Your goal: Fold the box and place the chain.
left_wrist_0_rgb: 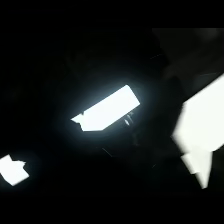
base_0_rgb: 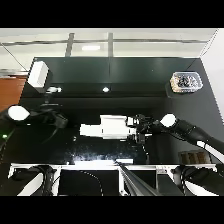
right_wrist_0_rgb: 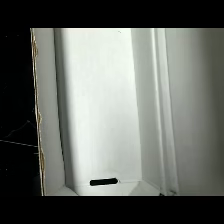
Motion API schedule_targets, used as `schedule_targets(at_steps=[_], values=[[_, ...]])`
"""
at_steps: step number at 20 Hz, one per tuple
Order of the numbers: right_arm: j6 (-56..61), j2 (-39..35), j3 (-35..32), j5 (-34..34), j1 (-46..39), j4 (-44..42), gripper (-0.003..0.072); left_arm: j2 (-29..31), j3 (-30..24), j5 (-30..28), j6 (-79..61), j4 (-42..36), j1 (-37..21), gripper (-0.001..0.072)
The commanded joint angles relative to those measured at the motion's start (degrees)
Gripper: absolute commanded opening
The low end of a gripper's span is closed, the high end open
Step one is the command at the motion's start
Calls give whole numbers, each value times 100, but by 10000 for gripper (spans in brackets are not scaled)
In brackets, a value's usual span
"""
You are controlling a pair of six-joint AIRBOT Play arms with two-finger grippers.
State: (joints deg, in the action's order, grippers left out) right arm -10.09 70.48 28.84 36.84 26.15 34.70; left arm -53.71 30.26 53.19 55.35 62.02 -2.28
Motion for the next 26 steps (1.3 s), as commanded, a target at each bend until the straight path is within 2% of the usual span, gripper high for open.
schedule_targets(at_steps=[1,2,4,8,11,14,15,16,18,23,26], values=[[2,4,-4,0,4,-2,435,-216,-341,1266,1587,-758,-1554,27],[2,4,-4,0,4,-2,435,-496,-459,1480,1237,-1248,-1641,28],[2,4,-4,0,4,-2,435,-1049,-516,1523,807,-1993,-1423,25],[2,4,-4,0,4,-2,435,-2100,-511,1145,369,-2822,-286,24],[2,4,-4,0,4,-2,435,-2350,-485,527,-168,-3674,413,25],[2,4,-4,0,4,-2,435,-2334,-282,557,-581,-3786,726,28],[2,4,-4,0,4,-2,436,-2319,-203,625,-726,-3788,769,82],[2,4,-4,0,4,-2,435,-2297,-131,741,-807,-3762,789,267],[2,4,-4,0,4,-2,435,-2216,44,981,-920,-3547,772,718],[2,4,-4,0,4,-2,435,-2000,284,1307,-857,-3241,946,706],[2,4,-4,-2,4,-2,436,-1971,328,968,-695,-3222,1436,705]])
